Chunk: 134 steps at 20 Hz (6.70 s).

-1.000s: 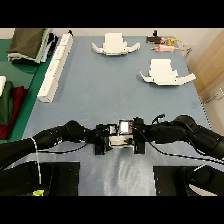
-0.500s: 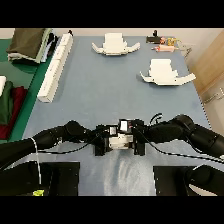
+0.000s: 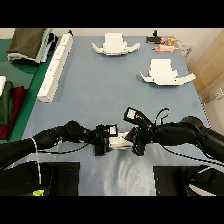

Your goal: Fold the box.

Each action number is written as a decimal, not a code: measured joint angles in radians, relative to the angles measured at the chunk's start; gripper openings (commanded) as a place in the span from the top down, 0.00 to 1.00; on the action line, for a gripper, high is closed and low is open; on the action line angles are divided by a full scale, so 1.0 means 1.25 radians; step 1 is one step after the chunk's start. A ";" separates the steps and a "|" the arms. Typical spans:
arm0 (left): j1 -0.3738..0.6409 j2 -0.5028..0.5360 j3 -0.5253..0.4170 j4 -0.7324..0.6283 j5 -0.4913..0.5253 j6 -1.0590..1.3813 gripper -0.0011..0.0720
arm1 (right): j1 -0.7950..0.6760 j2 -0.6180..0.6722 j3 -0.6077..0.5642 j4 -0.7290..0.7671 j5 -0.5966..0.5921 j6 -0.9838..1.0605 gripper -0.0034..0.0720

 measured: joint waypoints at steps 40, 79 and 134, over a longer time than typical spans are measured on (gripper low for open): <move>0.000 0.000 0.000 0.000 0.002 0.000 0.25 | 0.268 0.031 -0.360 0.188 0.672 0.167 0.95; 0.118 0.092 0.005 0.051 0.046 -0.150 0.25 | -0.223 -0.294 0.188 -0.358 -0.119 0.559 0.95; 1.110 0.114 0.005 0.336 -0.065 -0.352 0.25 | -0.225 -0.304 0.193 -0.368 -0.132 0.571 0.95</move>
